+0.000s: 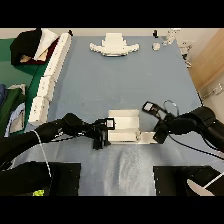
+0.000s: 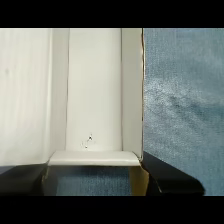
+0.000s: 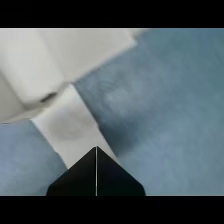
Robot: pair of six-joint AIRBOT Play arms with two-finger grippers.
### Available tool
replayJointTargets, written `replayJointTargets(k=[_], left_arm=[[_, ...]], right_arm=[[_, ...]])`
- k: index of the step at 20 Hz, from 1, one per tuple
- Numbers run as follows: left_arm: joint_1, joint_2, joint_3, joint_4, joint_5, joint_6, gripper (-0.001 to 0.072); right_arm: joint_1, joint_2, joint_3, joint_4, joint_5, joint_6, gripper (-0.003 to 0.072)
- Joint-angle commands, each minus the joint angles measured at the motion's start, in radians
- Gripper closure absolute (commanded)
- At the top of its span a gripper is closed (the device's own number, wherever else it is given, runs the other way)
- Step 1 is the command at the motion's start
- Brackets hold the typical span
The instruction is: Fold the box.
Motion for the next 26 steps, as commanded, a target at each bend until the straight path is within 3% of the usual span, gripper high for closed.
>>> replayJointTargets(k=[1,4,7,12,17,22,26], left_arm=[[0.0,0.0,0.001,0.0,0.0,0.0,0.0186],[0.0,0.0,0.001,0.001,0.0,0.0,0.0186],[0.0,0.0,0.001,0.0,0.0,0.0,0.0185],[0.0,0.0,0.001,0.001,0.0,0.0,0.0186],[0.0,0.0,0.001,0.001,0.0,0.0,0.0186],[0.0,0.0,0.001,0.0,0.0,0.0,0.0186],[0.0,0.0,0.001,0.001,0.001,0.0,0.0186]], right_arm=[[-0.129,0.037,0.008,-0.228,-0.039,0.469,0.0687],[-0.371,-0.024,0.008,0.026,-0.065,0.506,0.0687],[-0.586,-0.124,0.008,0.381,-0.102,0.266,0.0687],[-0.776,-0.34,0.008,0.618,-0.255,-0.03,0.0687],[-0.783,-0.457,-0.007,0.699,-0.29,-0.114,0.0688],[-0.768,-0.463,-0.055,0.806,-0.324,-0.129,0.0688],[-0.655,-0.463,-0.063,0.813,-0.286,-0.127,0.0688]])
